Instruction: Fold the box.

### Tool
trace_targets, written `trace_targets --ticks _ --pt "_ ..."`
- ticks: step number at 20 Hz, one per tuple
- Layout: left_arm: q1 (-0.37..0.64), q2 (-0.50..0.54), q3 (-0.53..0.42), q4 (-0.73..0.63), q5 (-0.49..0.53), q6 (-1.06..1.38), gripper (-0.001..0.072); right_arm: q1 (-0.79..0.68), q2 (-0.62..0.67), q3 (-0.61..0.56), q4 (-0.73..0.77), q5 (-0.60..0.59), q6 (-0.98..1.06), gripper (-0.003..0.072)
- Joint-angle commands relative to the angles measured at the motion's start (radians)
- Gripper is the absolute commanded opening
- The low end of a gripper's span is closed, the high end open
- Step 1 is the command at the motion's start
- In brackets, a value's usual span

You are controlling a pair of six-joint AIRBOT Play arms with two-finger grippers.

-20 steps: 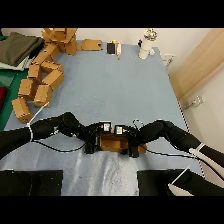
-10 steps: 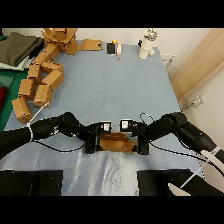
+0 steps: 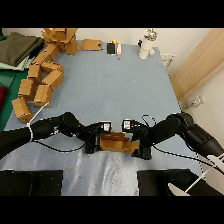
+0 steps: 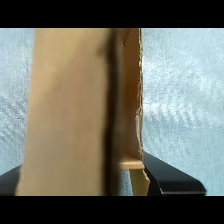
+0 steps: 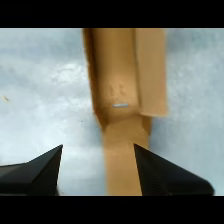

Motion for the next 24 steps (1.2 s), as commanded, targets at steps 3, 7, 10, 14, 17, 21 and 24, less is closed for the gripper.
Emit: trace_targets --ticks 3,7,10,14,17,21,24 --pt "0.0 0.0 -0.001 0.0 0.0 0.0 0.0452 0.005 0.003 0.001 0.2 -0.095 0.269 0.0703" --pt "0.0 0.0 -0.001 -0.004 0.01 0.0 0.0452 0.006 0.003 0.001 0.208 -0.094 0.794 0.0703" --pt "0.001 0.0 -0.001 -0.003 0.011 0.0 0.0452 0.006 0.003 0.001 0.206 -0.061 0.97 0.0703" --pt "0.015 0.0 -0.001 -0.003 0.04 -0.025 0.0452 0.006 0.003 0.001 0.208 0.042 0.984 0.0703" --pt "0.02 0.001 -0.001 -0.003 0.071 -0.04 0.0452 0.006 0.003 0.001 0.208 0.097 1.011 0.0703" --pt "0.021 0.001 -0.001 0.0 0.127 -0.039 0.0452 0.006 0.003 0.001 0.207 0.164 1.017 0.0703" --pt "0.02 0.006 -0.001 0.002 0.165 -0.021 0.0452 0.006 0.003 0.001 0.207 0.169 1.017 0.0703"
